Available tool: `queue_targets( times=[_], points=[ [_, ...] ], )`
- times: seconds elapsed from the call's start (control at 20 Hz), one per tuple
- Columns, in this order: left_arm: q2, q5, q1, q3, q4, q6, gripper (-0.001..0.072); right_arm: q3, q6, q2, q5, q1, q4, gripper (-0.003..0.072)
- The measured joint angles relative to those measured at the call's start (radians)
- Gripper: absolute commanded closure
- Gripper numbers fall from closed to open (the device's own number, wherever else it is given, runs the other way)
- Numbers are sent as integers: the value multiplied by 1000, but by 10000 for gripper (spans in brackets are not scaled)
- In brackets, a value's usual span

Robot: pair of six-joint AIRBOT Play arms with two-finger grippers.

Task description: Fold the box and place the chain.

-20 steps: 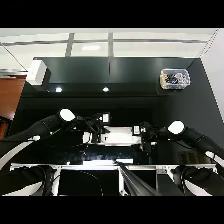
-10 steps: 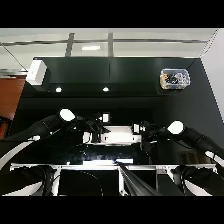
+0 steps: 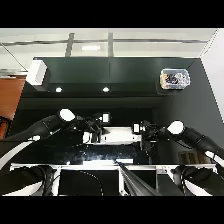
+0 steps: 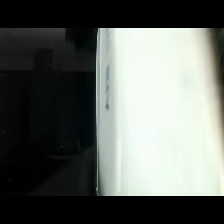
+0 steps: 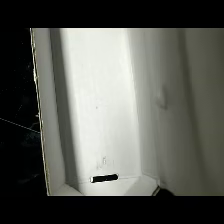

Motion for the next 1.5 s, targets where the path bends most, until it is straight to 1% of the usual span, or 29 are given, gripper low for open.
queue_targets(
  times=[0.05, 0.1, 0.15, 0.2, 0.25, 0.4, 0.45, 0.5, 0.55, 0.6, 0.65, 0.75, 0.8, 0.95, 1.05, 1.2, 1.25, 1.35, 1.5],
  points=[
    [6, -2, 1, 2, 3, -9, 345, 0, 0, 0, 0, 0, 0, 204],
    [16, -4, 3, 4, 11, -26, 265, 0, 0, 0, 0, 0, 0, 204],
    [31, -4, 5, 6, 34, -47, 162, 0, 0, 0, 1, 0, 0, 204],
    [51, -5, 8, 6, 64, -74, 82, 0, 0, 0, 1, 0, 0, 204],
    [75, -5, 13, 8, 104, -111, 61, 0, 0, 0, 1, 0, -1, 204],
    [183, -41, 35, 10, 276, -299, 73, 0, 0, 0, 2, 0, -1, 204],
    [222, -64, 45, 10, 334, -373, 95, 0, 0, 0, 2, 0, -1, 204],
    [267, -98, 56, 10, 396, -457, 96, 0, 0, 0, 2, 0, -1, 204],
    [305, -127, 65, 10, 443, -540, 290, 0, 0, 0, 2, 0, -1, 204],
    [343, -168, 74, 10, 485, -633, 653, 0, 0, 0, 2, 0, -1, 204],
    [369, -198, 77, 10, 512, -716, 685, 0, 0, 0, 2, 0, -1, 204],
    [393, -257, 66, 6, 537, -850, 684, 0, 0, 0, 2, 0, -1, 204],
    [393, -275, 53, 5, 525, -910, 684, 0, 0, 0, 2, 0, -1, 204],
    [347, -271, 6, 3, 391, -1014, 685, 0, 0, 0, 2, 0, -1, 204],
    [291, -198, -27, 2, 268, -1005, 685, 0, 0, 0, 1, 0, -1, 204],
    [220, -11, -52, 2, 119, -946, 684, 0, 0, 0, 1, 0, -1, 204],
    [196, 52, -56, 2, 94, -934, 684, 0, 0, 0, 1, 0, -1, 204],
    [150, 128, -61, 2, 73, -919, 685, 0, 0, 0, 1, 0, 0, 204],
    [95, 189, -68, 2, 56, -906, 685, 0, 0, 0, 1, 0, 0, 204]
  ],
)
